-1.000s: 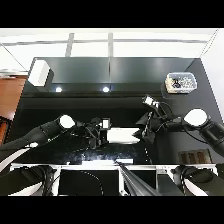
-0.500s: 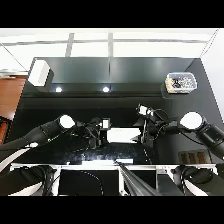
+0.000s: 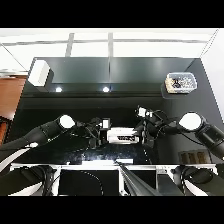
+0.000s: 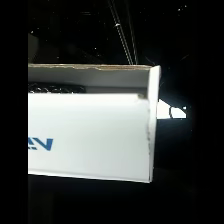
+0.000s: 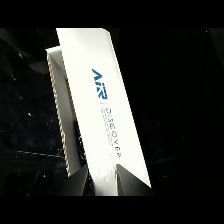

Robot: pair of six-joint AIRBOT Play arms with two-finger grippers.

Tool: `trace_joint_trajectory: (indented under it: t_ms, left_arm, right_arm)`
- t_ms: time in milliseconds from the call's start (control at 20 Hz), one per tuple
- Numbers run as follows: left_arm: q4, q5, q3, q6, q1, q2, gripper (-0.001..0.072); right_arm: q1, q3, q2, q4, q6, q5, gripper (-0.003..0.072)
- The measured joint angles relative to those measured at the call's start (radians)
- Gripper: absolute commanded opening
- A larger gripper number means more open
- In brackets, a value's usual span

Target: Fold the box and place the chain.

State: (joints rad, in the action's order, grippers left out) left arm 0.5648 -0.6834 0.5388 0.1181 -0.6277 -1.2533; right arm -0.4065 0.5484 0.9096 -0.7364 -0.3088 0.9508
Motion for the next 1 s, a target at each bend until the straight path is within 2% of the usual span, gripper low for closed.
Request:
trace_joint_trajectory:
  t_ms: [200, 1000]
  left_arm:
    - [0.000, 0.000, 0.000, 0.000, 0.000, 0.000, 0.0292]
    - [0.000, 0.000, 0.000, 0.000, 0.000, 0.000, 0.0293]
  right_arm:
    - [0.000, 0.000, 0.000, -0.003, -0.008, 0.009, 0.0209]
    - [0.000, 0.000, 0.000, -0.026, -0.079, 0.035, 0.0211]
